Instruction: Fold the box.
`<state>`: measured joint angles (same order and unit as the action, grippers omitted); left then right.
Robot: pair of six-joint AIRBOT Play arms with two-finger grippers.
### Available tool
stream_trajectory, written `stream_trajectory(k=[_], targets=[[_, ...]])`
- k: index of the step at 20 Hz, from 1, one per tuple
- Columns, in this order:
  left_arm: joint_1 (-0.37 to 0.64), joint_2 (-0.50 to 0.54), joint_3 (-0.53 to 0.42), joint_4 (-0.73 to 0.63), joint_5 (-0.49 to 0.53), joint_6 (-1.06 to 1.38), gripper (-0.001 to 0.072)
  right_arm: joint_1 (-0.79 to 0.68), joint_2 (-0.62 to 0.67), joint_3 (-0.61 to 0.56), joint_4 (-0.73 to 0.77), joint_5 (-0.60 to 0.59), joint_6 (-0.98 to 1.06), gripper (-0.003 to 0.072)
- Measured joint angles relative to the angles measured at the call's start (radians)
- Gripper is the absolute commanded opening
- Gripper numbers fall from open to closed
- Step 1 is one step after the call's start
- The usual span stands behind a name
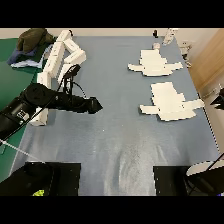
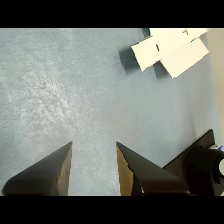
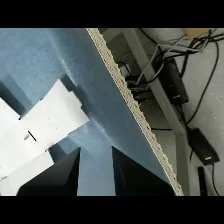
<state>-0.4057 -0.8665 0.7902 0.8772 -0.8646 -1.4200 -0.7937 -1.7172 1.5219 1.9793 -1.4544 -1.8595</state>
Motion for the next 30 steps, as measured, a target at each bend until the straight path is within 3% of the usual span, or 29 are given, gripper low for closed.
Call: stream_trajectory(k=[4,12,13,15,16,17,25,28,30], targets=[[0.0,0.0,0.0,-0.003,0.001,-0.014,0.0419,-0.04,-0.114,0.085,0.128,-0.029,-0.098,0.032],[0.0,0.0,0.0,-0.008,0.001,-0.036,0.0419,0.003,-0.238,0.147,0.212,-0.06,-0.181,0.0301],[0.0,0.0,0.0,-0.01,0.001,-0.038,0.0419,0.014,-0.244,0.151,0.221,-0.069,-0.191,0.0276],[0.0,0.0,0.0,-0.016,0.0,-0.039,0.0419,0.04,-0.25,0.161,0.235,-0.093,-0.208,0.0136],[0.0,0.0,0.0,-0.018,-0.001,-0.039,0.0419,0.051,-0.251,0.166,0.242,-0.106,-0.214,0.0122],[0.0,0.0,0.0,-0.019,-0.001,-0.039,0.0419,0.063,-0.251,0.169,0.25,-0.118,-0.221,0.0001],[0.015,0.0,0.0,-0.025,-0.014,-0.04,0.0419,0.189,-0.178,0.146,0.295,-0.191,-0.235,-0.0002],[0.082,0.0,0.0,-0.025,-0.063,-0.037,0.0419,0.255,-0.084,0.051,0.31,-0.149,-0.205,-0.0001],[0.147,0.0,0.0,-0.024,-0.107,-0.014,0.0419,0.309,0.008,-0.072,0.314,-0.101,-0.177,-0.0001]])
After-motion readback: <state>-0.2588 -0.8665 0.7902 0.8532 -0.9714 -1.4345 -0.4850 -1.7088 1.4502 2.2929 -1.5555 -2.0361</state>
